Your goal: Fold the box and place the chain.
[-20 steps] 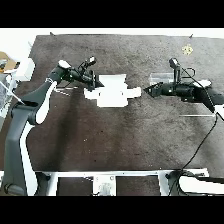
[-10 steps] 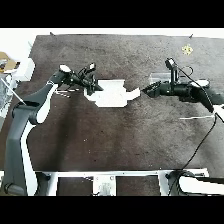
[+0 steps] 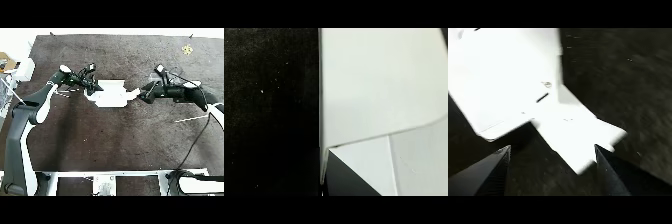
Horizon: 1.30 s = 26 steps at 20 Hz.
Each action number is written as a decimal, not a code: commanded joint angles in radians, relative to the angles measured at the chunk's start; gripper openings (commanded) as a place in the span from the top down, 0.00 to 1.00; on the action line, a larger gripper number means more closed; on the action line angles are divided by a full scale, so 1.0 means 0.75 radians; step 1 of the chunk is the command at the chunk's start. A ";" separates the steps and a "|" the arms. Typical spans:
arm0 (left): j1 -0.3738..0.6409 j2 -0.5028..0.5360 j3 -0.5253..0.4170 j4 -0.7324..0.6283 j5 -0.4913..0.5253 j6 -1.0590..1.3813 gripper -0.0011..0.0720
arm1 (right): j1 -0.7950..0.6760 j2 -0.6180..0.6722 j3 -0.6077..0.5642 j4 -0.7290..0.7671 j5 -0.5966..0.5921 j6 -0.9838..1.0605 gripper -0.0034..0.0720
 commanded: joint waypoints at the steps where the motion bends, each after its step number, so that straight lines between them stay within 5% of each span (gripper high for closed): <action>1: -0.001 -0.001 -0.001 0.008 0.004 0.002 0.97 | 0.129 -0.077 0.045 -0.007 0.074 -0.265 0.11; 9: -0.001 -0.001 -0.001 0.008 0.005 0.002 0.97 | 0.355 -0.189 0.150 -0.321 -0.020 -0.214 0.01; 20: -0.001 -0.001 -0.001 0.008 0.005 0.002 0.97 | 0.378 -0.257 0.151 -0.322 -0.307 -0.295 0.02; 26: -0.001 -0.001 -0.001 0.008 0.005 0.002 0.97 | 0.328 -0.201 0.217 -0.313 -0.256 -0.248 0.02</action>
